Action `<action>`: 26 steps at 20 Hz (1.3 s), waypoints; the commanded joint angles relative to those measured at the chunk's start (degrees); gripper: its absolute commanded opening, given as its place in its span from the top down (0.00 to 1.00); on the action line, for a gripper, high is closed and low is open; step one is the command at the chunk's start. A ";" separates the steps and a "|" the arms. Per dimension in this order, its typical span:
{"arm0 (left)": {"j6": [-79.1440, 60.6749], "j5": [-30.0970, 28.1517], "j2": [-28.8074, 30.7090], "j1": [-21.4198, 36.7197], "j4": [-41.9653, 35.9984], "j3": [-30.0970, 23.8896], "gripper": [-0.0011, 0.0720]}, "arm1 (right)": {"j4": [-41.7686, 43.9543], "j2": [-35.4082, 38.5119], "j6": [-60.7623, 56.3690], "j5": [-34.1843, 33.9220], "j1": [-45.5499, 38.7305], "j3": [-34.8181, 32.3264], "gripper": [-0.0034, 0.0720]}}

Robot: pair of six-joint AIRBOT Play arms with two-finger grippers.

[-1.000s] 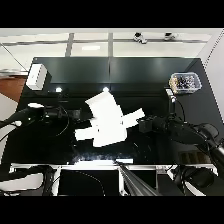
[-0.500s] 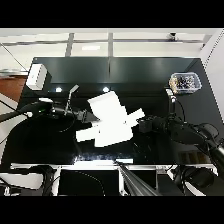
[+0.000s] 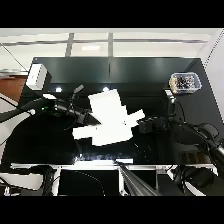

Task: Fold the box and place the chain.

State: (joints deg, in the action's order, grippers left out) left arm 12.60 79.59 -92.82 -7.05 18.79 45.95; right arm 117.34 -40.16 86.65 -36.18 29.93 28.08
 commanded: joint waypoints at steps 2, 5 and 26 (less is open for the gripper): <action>1.11 0.96 -1.11 -0.39 0.31 1.97 0.36 | -0.46 0.04 0.09 -0.87 0.07 0.00 0.92; 1.05 3.13 -2.38 -0.94 0.90 2.71 0.77 | -0.46 0.04 0.09 -0.96 0.07 0.00 0.92; -25.09 -19.50 27.47 -6.49 8.66 -13.57 0.95 | -36.50 -0.02 0.35 -1.20 -11.47 8.85 0.01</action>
State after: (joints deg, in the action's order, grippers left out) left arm -3.70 67.48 -70.48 -12.64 27.05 37.04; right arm 82.19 -40.03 86.80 -43.27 18.85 36.58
